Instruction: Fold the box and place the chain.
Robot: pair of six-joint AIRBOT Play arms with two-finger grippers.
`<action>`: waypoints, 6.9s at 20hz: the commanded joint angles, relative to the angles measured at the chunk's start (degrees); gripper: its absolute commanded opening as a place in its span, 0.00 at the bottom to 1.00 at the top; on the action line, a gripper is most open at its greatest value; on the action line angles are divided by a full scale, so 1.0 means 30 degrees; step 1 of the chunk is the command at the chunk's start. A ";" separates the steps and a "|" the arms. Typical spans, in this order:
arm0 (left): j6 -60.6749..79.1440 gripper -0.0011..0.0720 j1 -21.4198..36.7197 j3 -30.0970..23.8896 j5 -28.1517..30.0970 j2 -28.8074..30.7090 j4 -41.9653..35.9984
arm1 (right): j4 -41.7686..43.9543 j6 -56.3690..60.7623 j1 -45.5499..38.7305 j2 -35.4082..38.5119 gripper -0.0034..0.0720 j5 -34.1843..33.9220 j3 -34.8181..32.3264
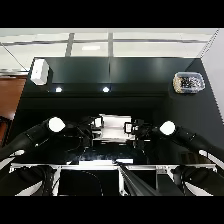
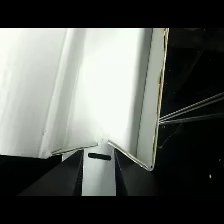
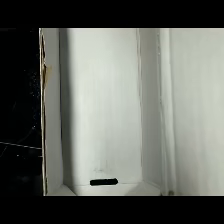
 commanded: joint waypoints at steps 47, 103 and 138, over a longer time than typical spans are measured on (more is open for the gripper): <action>-1.5482 0.05 0.9515 -0.0933 -0.8626 -0.5166 -0.5275 | 0.0000 0.0000 -0.0007 0.0000 0.61 -0.0007 -0.0015; -3.5117 0.77 -0.2557 0.6091 -0.4772 -0.3752 1.0010 | 0.0000 0.0000 -0.0007 0.0007 0.61 -0.0015 -0.0015; -4.2031 0.51 -0.5610 0.8721 -0.6564 -0.6156 1.4353 | 0.0000 0.0000 -0.0007 0.0000 0.61 0.0073 -0.0015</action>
